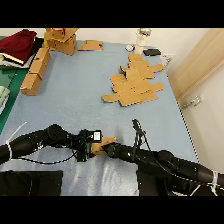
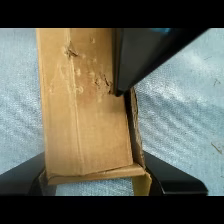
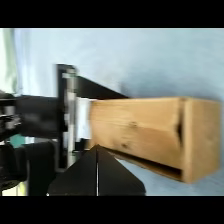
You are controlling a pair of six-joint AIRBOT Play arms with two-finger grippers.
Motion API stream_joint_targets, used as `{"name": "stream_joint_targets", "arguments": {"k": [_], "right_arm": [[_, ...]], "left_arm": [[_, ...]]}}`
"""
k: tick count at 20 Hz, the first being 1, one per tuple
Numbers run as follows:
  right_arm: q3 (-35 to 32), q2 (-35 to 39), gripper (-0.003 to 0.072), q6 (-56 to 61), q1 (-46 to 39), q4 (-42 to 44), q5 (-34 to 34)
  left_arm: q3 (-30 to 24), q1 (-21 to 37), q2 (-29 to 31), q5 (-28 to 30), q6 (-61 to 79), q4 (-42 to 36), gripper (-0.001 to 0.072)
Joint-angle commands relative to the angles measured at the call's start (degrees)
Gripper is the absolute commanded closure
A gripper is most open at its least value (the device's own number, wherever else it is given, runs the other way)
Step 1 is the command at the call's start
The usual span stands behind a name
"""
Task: Fold the box.
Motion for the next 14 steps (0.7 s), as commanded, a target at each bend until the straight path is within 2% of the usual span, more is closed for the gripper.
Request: {"name": "stream_joint_targets", "arguments": {"k": [1,5,8,10,11,14], "right_arm": [[3.06,5.9,0.0684,0.04,-1.46,-6.71,-5.7],[7.54,4.17,0.0683,0.09,-14.6,-13.16,-27.98],[14.53,-1.6,0.0682,0.04,-26.36,-21.35,-43.52],[20.22,-6.54,0.0681,-0.11,-32.59,-21.62,-52.33],[22.64,-9.01,0.0681,-0.72,-34.27,-21.46,-55.01],[25.64,-13.16,0.0681,-1.64,-34.73,-20.68,-55.52]], "left_arm": [[0.04,0.02,0.02,0.0,0.0,0.0,0.0096],[0.04,0.02,0.02,0.02,0.02,0.0,0.0097],[0.04,0.02,0.02,-0.02,0.02,0.0,0.0096],[0.04,0.02,0.02,0.02,0.02,0.0,0.0096],[0.07,0.02,0.02,0.0,0.02,0.0,0.0096],[0.04,0.02,0.02,0.28,0.0,-0.02,0.0096]]}}
